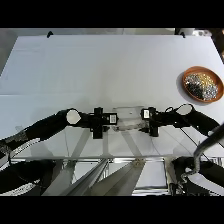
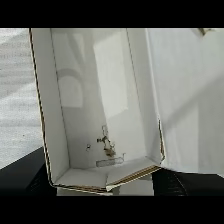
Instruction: Fold the box and place the chain.
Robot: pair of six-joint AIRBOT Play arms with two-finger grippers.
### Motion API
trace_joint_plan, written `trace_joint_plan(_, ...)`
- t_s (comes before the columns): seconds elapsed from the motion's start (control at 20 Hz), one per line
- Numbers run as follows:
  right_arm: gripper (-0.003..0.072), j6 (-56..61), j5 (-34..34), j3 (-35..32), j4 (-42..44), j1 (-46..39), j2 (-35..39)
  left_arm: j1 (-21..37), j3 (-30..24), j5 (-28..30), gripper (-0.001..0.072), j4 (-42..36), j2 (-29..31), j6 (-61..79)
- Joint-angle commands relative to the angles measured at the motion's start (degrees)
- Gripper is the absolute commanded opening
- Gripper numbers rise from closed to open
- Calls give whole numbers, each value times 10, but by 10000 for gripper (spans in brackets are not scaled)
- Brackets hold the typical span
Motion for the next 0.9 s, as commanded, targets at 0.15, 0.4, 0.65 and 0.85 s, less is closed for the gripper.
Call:
trace_joint_plan(0.15,469,0,0,0,0,0,0,-27,0,9,267,-42,-14,56)
trace_joint_plan(0.4,469,0,0,0,0,0,0,-28,0,41,133,-41,-14,46)
trace_joint_plan(0.65,469,0,0,0,0,0,0,-31,0,78,136,-44,-14,39)
trace_joint_plan(0.85,469,0,0,0,0,0,0,-53,0,85,136,-74,-14,42)
